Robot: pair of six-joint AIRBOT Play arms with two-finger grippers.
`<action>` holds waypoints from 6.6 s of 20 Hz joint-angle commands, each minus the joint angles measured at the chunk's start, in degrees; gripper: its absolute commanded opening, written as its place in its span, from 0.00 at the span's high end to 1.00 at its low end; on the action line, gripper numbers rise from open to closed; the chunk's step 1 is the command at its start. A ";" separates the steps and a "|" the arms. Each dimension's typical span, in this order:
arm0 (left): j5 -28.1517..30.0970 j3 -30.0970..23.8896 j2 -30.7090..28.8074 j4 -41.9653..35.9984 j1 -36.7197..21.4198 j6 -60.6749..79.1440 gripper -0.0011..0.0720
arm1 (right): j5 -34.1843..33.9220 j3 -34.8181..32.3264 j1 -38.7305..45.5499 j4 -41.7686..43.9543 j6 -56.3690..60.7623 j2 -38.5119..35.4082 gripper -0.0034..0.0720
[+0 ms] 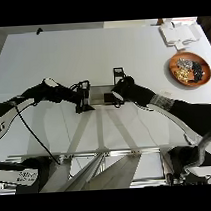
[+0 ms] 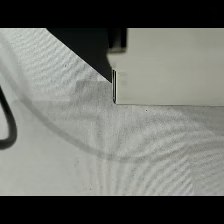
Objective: Fold the box and place the chain.
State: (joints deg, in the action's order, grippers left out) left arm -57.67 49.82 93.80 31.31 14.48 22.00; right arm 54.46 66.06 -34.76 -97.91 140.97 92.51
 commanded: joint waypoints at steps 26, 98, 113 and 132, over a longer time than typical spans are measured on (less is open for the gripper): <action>0.00 0.02 -0.02 0.02 0.02 0.02 0.28 | 26.05 0.00 14.97 -28.68 -4.96 -26.91 0.75; 0.00 0.02 -0.02 0.02 0.02 0.02 0.28 | -2.80 0.00 61.07 3.06 -45.00 -8.92 0.18; 0.00 0.02 -0.02 0.02 0.02 0.02 0.28 | -9.86 0.04 61.02 5.29 -42.53 0.35 0.94; 0.02 0.02 -0.02 0.02 0.02 0.02 0.28 | 12.98 0.07 48.96 4.76 -55.17 -26.03 0.95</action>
State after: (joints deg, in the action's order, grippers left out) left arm -57.67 49.82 93.80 31.33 14.48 22.00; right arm 62.94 66.06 18.06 -93.14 86.89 69.14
